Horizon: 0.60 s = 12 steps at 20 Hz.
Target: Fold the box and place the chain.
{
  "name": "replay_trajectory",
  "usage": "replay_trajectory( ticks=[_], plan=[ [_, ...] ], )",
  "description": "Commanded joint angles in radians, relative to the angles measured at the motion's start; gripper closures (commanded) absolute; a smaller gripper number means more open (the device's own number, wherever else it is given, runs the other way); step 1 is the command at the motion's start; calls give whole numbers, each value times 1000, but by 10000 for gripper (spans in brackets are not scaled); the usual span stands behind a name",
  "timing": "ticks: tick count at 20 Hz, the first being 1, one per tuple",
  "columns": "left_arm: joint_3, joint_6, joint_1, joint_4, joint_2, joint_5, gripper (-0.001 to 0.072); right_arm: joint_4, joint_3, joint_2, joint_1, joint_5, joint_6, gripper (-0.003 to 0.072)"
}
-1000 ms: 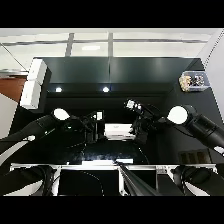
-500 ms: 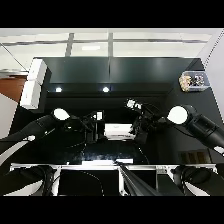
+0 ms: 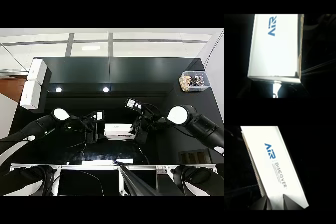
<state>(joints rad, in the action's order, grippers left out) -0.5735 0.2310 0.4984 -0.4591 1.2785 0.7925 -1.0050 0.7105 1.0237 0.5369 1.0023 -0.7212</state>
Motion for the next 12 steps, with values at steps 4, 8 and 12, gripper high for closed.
replay_trajectory(
  ticks=[4, 8, 12],
  plan=[
    [0, 0, 0, 0, 0, 0, 311, 3, 0, -1, 0, -7, -45, 498],
    [0, 1, 0, 0, 0, 0, 311, 5, 0, -1, 1, 9, -46, 497],
    [0, 0, 0, 0, 0, 0, 311, -2, 0, -1, 1, 47, -46, 495]
  ],
)
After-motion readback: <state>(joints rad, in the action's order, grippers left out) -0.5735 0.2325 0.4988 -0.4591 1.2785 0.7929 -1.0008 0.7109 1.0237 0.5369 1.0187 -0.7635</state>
